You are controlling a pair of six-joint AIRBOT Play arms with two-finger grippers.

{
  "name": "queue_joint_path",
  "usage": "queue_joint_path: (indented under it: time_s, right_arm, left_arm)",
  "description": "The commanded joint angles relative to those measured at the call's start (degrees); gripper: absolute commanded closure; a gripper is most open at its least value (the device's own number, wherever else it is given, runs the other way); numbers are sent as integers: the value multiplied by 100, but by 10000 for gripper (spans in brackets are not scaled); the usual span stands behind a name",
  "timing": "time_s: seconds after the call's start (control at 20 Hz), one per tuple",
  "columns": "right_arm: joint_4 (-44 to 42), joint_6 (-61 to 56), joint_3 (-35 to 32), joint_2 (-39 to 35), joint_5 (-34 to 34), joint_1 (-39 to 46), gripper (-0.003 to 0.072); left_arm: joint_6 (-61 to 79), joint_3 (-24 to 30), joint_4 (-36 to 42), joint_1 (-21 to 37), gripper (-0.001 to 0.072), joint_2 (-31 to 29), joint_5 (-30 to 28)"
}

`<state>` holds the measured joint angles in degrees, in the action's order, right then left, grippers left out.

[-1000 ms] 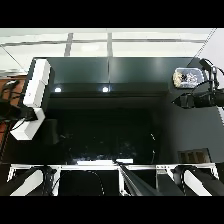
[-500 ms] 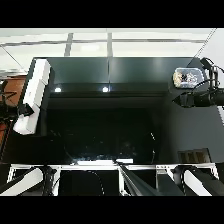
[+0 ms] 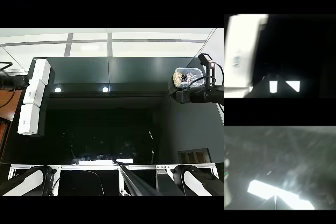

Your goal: Fold the box and place the chain.

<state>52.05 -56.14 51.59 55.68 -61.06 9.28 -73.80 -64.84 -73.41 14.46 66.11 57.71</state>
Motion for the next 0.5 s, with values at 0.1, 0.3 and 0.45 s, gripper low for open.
queue_joint_path:
  time_s: [0.1,0.3,0.45]
  right_arm:
    - [564,59,-599,96,2441,-308,666]
    - [691,66,-671,94,2232,-297,666]
    - [693,66,-671,94,2232,-297,666]
  left_arm:
    - [-485,1226,-356,-2002,685,-1250,-1123]
    - [-555,2105,-791,-2632,682,-1808,-1620]
    - [-553,2120,-649,-2680,682,-1759,-1585]
